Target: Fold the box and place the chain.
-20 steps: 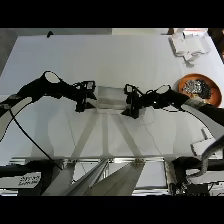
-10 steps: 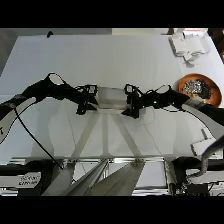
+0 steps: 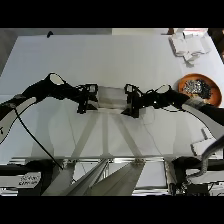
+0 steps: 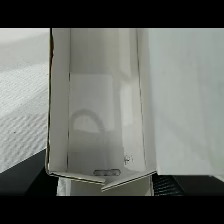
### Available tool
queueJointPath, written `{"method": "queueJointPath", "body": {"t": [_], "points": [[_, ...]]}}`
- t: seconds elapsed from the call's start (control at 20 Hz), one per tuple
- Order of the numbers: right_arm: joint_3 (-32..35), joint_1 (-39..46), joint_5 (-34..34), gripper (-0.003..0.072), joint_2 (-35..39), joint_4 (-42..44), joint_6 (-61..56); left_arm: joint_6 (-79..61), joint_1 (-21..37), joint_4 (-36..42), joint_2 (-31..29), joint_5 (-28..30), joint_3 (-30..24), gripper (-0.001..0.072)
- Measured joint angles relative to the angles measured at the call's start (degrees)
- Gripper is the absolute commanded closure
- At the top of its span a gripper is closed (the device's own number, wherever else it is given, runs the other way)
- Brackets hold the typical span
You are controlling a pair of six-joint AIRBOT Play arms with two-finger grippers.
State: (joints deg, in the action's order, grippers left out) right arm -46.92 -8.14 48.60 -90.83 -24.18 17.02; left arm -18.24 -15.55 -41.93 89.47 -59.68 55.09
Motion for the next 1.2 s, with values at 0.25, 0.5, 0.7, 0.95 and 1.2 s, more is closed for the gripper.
{"method": "queueJointPath", "body": {"t": [0.25,0.5,0.7,0.95,1.2], "points": [[0.02,0.0,0.15,0.0216,0.0,-0.02,0.02,0.0,0.0,-0.72,-0.07,-0.44,0.0,0.0314],[0.02,-0.02,0.17,0.0216,0.0,-0.02,0.02,0.0,0.04,-2.89,-1.01,-0.87,0.0,0.0351],[0.02,-0.02,0.11,0.0216,0.0,-0.02,0.02,-1.49,-0.2,-1.29,-1.27,-0.63,0.0,0.0396],[0.02,0.0,0.09,0.0216,0.0,-0.04,0.13,-2.45,-0.81,1.53,-1.01,-0.42,0.0,0.0629],[0.02,0.0,0.02,0.0216,0.0,-0.02,0.04,-2.67,-1.38,2.58,0.22,-0.52,0.0,0.0574]]}}
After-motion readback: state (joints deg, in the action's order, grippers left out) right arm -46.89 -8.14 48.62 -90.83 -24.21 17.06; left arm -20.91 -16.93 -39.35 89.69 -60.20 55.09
